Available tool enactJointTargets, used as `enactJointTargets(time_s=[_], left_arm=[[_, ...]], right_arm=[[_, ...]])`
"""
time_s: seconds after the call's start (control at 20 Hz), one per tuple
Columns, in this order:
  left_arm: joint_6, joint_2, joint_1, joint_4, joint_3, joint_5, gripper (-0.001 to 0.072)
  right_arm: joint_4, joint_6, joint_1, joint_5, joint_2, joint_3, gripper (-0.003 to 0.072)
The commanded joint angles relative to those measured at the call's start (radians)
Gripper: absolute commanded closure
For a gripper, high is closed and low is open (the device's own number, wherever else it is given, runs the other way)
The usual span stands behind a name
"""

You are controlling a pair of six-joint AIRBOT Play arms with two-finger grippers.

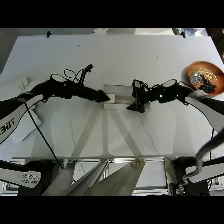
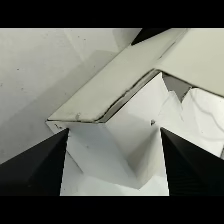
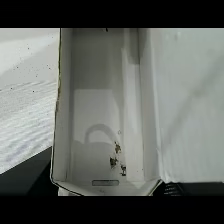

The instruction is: Fold the box and place the chain.

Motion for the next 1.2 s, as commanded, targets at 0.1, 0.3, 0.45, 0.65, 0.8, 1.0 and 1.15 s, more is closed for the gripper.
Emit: enactJointTargets(time_s=[0.1, 0.3, 0.45, 0.65, 0.8, 1.0, 1.15], left_arm=[[-0.022, -0.001, -0.023, 0.018, 0.0, 0.044, 0.0098], [-0.117, 0.018, -0.034, 0.151, 0.0, 0.1, 0.014], [-0.162, 0.043, -0.036, 0.172, 0.0, 0.138, 0.0141], [-0.208, 0.063, -0.061, 0.204, 0.0, 0.158, 0.0153], [-0.239, 0.063, -0.084, 0.234, 0.0, 0.171, 0.0153], [-0.337, 0.063, -0.116, 0.351, 0.005, 0.197, 0.0154], [-0.542, 0.063, -0.162, 0.592, 0.035, 0.201, 0.0154]], right_arm=[[0.001, -0.001, 0.001, 0.001, -0.001, 0.0, 0.0184], [0.001, -0.001, 0.001, 0.001, -0.001, 0.0, 0.0184], [0.001, -0.001, 0.001, 0.001, -0.001, 0.0, 0.0184], [0.001, -0.001, 0.001, 0.001, -0.001, 0.0, 0.0184], [0.001, -0.001, 0.001, 0.001, -0.001, 0.0, 0.0184], [0.001, -0.001, 0.001, 0.001, -0.001, 0.0, 0.0184], [0.001, -0.001, 0.001, 0.001, -0.001, 0.0, 0.0184]])
